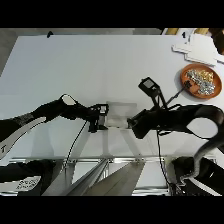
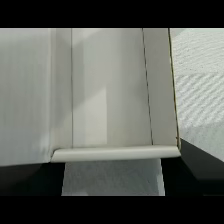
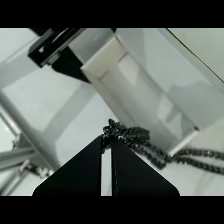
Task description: Fold the box and place the chain.
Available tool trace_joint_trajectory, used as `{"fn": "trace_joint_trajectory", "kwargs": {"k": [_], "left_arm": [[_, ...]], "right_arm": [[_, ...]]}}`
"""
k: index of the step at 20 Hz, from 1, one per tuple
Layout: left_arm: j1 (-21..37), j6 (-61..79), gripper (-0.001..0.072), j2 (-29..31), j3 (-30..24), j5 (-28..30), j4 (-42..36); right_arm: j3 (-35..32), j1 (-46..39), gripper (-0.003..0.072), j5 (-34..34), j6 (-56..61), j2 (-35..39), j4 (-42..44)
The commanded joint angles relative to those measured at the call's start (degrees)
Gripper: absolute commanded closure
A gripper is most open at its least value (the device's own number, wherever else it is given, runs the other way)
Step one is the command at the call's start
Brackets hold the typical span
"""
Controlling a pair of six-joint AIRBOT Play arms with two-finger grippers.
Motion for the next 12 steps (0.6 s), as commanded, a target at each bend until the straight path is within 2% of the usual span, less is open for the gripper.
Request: {"fn": "trace_joint_trajectory", "kwargs": {"k": [1, 9, 10, 12], "left_arm": [[0.0, 0.0, 0.0557, 0.04, 0.07, 0.0, 0.0], [0.0, 0.0, 0.0557, 0.04, 0.07, 0.0, 0.0], [0.0, 0.0, 0.0557, 0.04, 0.07, 0.0, 0.0], [0.0, 0.0, 0.0557, 0.04, 0.07, 0.0, 0.02]], "right_arm": [[-1.01, 1.97, 0.0668, -7.02, 1.38, -6.34, -1.16], [-1.01, 1.97, 0.0663, -7.89, 1.31, -14.73, -1.16], [-1.01, 1.97, 0.0622, -7.8, 1.31, -15.17, -1.16], [-1.01, 1.97, 0.0621, -7.52, 1.31, -15.56, -1.16]]}}
